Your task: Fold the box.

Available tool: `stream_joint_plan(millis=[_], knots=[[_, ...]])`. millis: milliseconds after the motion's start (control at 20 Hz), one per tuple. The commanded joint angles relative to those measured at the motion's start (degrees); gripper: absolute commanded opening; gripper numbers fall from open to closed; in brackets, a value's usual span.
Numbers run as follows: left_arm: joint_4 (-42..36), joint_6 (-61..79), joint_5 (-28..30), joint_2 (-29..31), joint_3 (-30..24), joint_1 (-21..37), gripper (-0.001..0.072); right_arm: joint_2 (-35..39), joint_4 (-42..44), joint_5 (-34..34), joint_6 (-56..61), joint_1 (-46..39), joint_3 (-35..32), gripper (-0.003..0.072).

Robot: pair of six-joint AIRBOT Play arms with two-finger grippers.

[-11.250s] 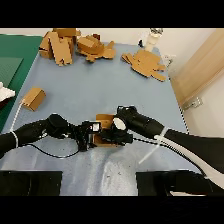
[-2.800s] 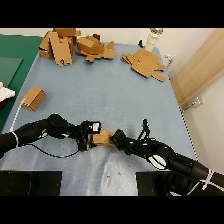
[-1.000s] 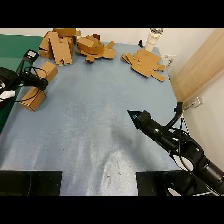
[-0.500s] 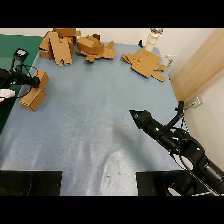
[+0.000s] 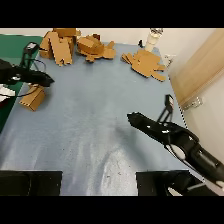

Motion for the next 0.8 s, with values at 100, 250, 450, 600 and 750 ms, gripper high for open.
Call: stream_joint_plan(millis=[100,250,450,600,750], knots=[[-2.36,-16.09,-11.91,0.92,-0.61,-15.74,0.0013,-20.28,-6.05,11.28,-14.51,-0.11,16.55,0.0002],[4.35,-23.56,-6.34,0.92,-2.23,-25.7,0.0013,-31.19,-6.6,17.59,-18.29,-1.99,25.05,0.0001],[5.7,-26.01,-3.61,0.9,-2.49,-29.7,0.0015,-34.86,-3.67,18.29,-23.65,-2.16,27.12,0.0002],[5.68,-26.01,-5.68,0.9,-2.49,-29.7,0.0016,-34.84,-2.32,20.13,-23.82,-2.19,27.12,0.0003],[5.7,-26.03,-6.12,0.9,-2.49,-29.68,0.0016,-34.84,-2.14,20.2,-23.82,-2.16,27.12,0.0003]])
